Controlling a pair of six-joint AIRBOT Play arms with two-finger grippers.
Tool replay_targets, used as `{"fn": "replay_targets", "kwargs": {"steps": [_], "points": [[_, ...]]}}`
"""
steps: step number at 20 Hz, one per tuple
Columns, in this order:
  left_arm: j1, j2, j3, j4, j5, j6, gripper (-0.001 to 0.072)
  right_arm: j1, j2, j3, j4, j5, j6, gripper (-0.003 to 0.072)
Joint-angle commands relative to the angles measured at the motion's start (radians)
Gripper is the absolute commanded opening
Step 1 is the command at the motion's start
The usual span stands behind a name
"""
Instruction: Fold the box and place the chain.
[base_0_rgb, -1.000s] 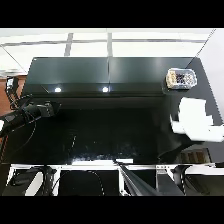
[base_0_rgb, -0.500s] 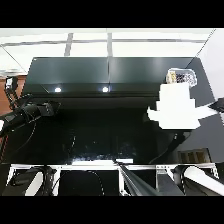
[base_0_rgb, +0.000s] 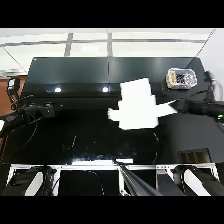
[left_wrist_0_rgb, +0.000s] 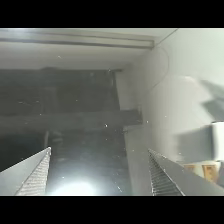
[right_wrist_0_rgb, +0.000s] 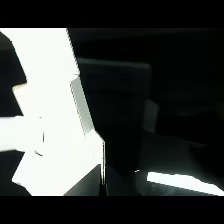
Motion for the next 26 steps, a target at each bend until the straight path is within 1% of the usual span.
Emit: {"fn": "replay_targets", "kwargs": {"steps": [1,3,5,6,8,9,11,14,16,19,20,21,22,23,25,26], "points": [[-0.007,-0.031,0.0,-0.081,-0.007,0.03,0.0705,0.238,0.028,-0.131,0.214,-0.264,0.005,0.0022],[-0.057,-0.093,0.001,-0.153,0.032,0.06,0.0705,0.41,0.028,-0.171,0.222,-0.438,0.003,0.0021],[-0.138,-0.18,0.018,-0.204,0.053,0.092,0.0706,0.549,0.028,-0.193,0.224,-0.565,0.012,0.0021],[-0.178,-0.229,0.034,-0.215,0.058,0.098,0.0705,0.602,0.028,-0.203,0.223,-0.611,0.015,0.0021],[-0.224,-0.33,0.079,-0.235,0.048,0.098,0.0705,0.673,0.028,-0.221,0.222,-0.638,0.018,0.0021],[-0.233,-0.395,0.114,-0.246,0.011,0.098,0.0705,0.693,0.028,-0.23,0.222,-0.636,0.018,0.0021],[-0.23,-0.535,0.195,-0.273,-0.106,0.105,0.0704,0.715,0.028,-0.241,0.219,-0.634,0.018,0.0022],[-0.232,-0.719,0.303,-0.327,-0.291,0.194,0.0703,0.719,0.028,-0.242,0.219,-0.65,0.018,0.0022],[-0.239,-0.802,0.352,-0.345,-0.356,0.23,0.0703,0.719,0.028,-0.242,0.219,-0.657,0.017,0.0022],[-0.246,-0.898,0.402,-0.446,-0.433,0.349,0.0703,0.72,0.028,-0.242,0.219,-0.656,0.017,0.0022],[-0.248,-0.929,0.422,-0.454,-0.477,0.382,0.0703,0.72,0.028,-0.242,0.219,-0.656,0.017,0.0022],[-0.252,-0.956,0.441,-0.44,-0.538,0.425,0.0702,0.719,0.028,-0.242,0.219,-0.656,0.017,0.0022],[-0.257,-0.986,0.465,-0.401,-0.621,0.485,0.0693,0.72,0.028,-0.242,0.219,-0.656,0.017,0.0022],[-0.26,-1.008,0.491,-0.35,-0.675,0.491,0.0687,0.72,0.028,-0.242,0.219,-0.652,0.017,0.0022],[-0.269,-1.037,0.536,-0.277,-0.69,0.49,0.0535,0.719,0.028,-0.242,0.218,-0.641,0.017,0.0022],[-0.274,-1.048,0.555,-0.271,-0.69,0.491,0.0489,0.72,0.028,-0.242,0.219,-0.635,0.017,0.0022]]}}
